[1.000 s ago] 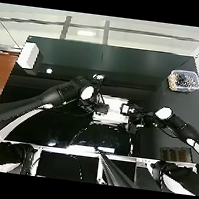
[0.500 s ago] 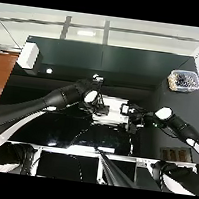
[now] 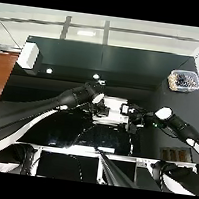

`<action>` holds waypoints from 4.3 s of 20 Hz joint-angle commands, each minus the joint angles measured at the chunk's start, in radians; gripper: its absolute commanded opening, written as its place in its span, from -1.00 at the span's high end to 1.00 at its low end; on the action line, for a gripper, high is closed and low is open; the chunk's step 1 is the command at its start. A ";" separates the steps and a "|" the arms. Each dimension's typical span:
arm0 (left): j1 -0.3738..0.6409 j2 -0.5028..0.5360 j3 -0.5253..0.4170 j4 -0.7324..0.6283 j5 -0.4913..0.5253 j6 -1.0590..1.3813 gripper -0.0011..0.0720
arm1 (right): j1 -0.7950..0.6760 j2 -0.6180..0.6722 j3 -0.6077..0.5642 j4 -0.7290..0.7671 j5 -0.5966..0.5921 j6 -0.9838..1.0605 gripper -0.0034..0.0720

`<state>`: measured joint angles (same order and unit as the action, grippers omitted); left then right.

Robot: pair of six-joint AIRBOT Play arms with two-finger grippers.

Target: Fold the box and place the chain.

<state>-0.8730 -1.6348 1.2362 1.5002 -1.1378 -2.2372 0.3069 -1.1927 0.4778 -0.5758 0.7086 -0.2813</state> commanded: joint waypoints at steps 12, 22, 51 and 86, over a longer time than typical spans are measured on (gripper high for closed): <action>0.010 0.002 0.008 0.010 -0.038 -0.045 0.07 | 0.000 0.000 0.000 0.000 0.002 0.000 0.66; 0.017 0.016 0.008 0.008 -0.037 -0.049 0.07 | 0.001 0.000 0.000 0.000 0.002 0.000 0.66; 0.009 0.016 0.008 0.010 -0.023 -0.116 0.90 | -0.024 0.095 0.000 -0.054 0.010 0.101 -0.92; 0.010 0.009 0.008 0.010 -0.019 -0.116 0.90 | 0.021 0.059 -0.014 0.098 -0.016 0.299 0.62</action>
<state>-0.8642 -1.6218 1.2446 1.5116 -1.1564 -2.3543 0.3298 -1.1374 0.4637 -0.4747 0.6952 -0.0612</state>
